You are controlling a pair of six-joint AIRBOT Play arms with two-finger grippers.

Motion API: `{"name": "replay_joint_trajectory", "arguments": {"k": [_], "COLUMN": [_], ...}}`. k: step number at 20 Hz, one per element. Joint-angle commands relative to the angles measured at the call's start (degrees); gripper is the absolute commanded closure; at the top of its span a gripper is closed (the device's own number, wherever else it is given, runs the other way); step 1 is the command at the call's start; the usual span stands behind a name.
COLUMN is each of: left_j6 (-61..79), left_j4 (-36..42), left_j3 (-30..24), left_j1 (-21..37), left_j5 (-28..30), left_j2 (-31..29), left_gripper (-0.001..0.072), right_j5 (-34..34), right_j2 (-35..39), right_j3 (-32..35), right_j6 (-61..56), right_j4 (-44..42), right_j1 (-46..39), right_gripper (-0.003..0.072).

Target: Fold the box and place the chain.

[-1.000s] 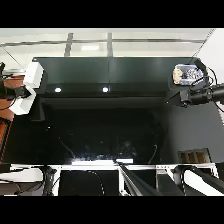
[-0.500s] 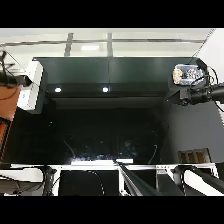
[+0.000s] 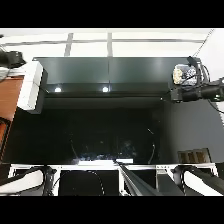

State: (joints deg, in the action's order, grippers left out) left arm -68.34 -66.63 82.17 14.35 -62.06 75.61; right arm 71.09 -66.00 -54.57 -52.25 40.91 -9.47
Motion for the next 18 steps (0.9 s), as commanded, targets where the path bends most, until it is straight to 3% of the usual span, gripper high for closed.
{"name": "replay_joint_trajectory", "arguments": {"k": [1,3,4,6,11,18], "left_j6": [1.2,2.3,2.3,1.9,1.9,1.9], "left_j4": [1.1,1.1,1.1,1.2,1.6,1.6], "left_j3": [-16.8,-33.8,-40.7,-49.7,-52.0,-52.0], "left_j1": [-10.6,-16.1,-17.6,-18.4,-18.1,-18.1], "left_j5": [12.1,25.4,29.7,32.7,28.2,28.6], "left_j2": [-13.2,-22.4,-25.7,-30.4,-31.6,-31.6], "left_gripper": [0.0687,0.0686,0.0684,0.0684,0.0683,0.0683], "right_j5": [-22.5,-36.6,-40.4,-41.1,-41.4,-41.4], "right_j2": [1.0,1.2,1.2,1.2,1.2,1.2], "right_j3": [5.1,9.3,10.5,11.1,11.1,11.1], "right_j6": [7.8,8.6,8.5,8.5,8.5,8.5], "right_j4": [0.3,0.3,0.3,0.3,0.1,0.1], "right_j1": [6.7,9.3,9.7,9.7,9.7,9.7], "right_gripper": [0.0676,0.0675,0.0675,0.0669,0.0669,0.0669]}}
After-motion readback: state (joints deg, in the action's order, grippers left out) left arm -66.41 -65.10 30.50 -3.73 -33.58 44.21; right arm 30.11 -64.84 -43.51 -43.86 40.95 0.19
